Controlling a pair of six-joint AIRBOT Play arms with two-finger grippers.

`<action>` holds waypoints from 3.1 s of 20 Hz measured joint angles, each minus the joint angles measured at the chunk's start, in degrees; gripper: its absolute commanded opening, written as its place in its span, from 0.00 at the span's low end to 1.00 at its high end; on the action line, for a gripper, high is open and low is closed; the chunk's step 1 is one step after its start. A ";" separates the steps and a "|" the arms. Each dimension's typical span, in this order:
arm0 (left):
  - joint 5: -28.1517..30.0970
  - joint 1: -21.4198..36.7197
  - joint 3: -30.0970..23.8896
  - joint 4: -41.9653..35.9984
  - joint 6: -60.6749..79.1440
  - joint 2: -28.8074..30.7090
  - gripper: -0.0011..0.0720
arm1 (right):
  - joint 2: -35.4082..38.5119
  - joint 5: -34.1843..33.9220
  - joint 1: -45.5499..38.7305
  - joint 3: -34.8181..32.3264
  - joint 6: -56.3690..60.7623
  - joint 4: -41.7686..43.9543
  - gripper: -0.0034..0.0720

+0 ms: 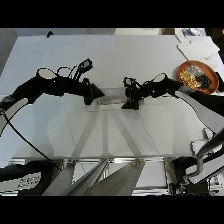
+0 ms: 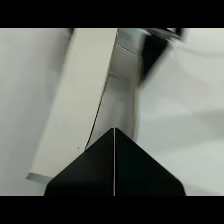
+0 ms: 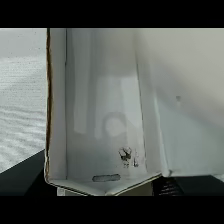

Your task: Fold the box and place the chain.

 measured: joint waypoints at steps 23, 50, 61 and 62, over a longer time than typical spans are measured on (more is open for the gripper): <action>16.94 0.33 -0.22 -0.96 -10.43 -1.16 0.03 | 0.00 0.02 0.00 0.00 0.00 -0.02 0.55; 3.43 -5.25 -0.39 33.83 6.86 -0.90 0.68 | 0.00 0.02 0.00 0.00 0.00 0.00 0.55; 3.34 -5.38 -0.39 32.44 11.30 -1.16 0.53 | 0.00 0.02 0.00 0.00 -0.02 -0.02 0.55; 3.48 -5.38 -0.39 32.13 11.61 -1.18 0.50 | 0.00 0.00 0.00 0.00 -0.02 0.00 0.55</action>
